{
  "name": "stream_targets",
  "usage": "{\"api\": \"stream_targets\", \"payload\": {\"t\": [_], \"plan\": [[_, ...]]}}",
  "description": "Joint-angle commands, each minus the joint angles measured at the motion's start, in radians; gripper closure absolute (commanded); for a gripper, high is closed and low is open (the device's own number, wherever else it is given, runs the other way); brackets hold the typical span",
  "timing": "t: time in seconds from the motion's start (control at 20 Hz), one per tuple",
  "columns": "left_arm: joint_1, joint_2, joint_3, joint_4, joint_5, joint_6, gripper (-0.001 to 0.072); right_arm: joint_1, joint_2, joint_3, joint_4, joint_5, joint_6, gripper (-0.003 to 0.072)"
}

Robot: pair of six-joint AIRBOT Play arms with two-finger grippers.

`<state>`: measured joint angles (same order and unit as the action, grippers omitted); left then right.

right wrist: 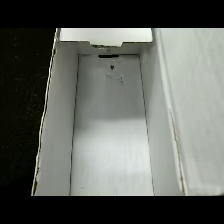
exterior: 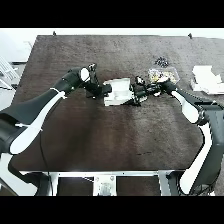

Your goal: Fold the box and place the chain.

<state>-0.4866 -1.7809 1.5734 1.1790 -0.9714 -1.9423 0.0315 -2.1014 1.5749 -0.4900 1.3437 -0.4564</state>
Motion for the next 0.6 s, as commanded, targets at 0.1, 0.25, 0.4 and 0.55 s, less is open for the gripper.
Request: {"api": "stream_targets", "payload": {"t": [0.1, 0.25, 0.4, 0.55], "plan": [[-0.020, -0.055, 0.092, 0.050, -0.100, -0.057, 0.0405, 0.000, 0.000, 0.000, 0.000, 0.000, 0.000, 0.0061], [-0.024, -0.073, 0.125, 0.064, -0.128, -0.082, 0.0406, 0.000, 0.000, 0.000, 0.000, 0.000, 0.000, 0.0061], [-0.024, -0.080, 0.137, 0.082, -0.141, -0.122, 0.0405, 0.000, 0.000, 0.000, 0.000, 0.000, 0.000, 0.0061], [-0.027, -0.121, 0.209, 0.104, -0.189, -0.135, 0.0405, 0.000, 0.000, 0.000, 0.000, 0.000, 0.000, 0.0061]]}}
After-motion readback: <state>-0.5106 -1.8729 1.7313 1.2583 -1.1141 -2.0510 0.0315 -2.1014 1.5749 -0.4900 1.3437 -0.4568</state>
